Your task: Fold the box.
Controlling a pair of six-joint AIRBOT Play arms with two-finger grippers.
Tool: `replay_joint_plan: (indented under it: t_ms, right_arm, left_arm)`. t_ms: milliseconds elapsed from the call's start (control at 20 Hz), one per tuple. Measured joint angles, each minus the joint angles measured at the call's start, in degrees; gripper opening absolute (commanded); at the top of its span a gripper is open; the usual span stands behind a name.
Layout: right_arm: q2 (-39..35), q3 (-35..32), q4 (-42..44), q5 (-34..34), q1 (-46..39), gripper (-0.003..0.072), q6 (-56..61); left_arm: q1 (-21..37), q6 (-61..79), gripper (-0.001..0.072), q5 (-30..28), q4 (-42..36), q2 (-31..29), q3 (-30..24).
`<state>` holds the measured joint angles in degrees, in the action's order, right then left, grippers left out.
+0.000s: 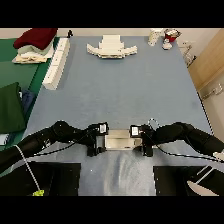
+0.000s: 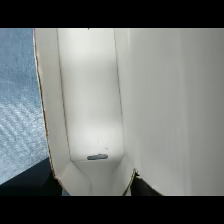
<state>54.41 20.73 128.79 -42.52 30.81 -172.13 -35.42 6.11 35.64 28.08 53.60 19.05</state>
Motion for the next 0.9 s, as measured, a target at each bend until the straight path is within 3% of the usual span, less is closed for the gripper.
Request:
replay_joint_plan:
  t_ms: [350, 900]
  right_arm:
    - [0.0, 0.0, 0.0, 0.0, 0.0, 0.0472, 0.0]
    - [0.0, 0.0, 0.0, 0.0, 0.0, 0.0472, 0.0]
  left_arm:
    - [0.0, 5.8, 0.0692, -0.2, -5.2, 3.3, 0.0]
    - [-2.9, 8.1, 0.0690, -3.2, -5.1, 5.5, 0.4]
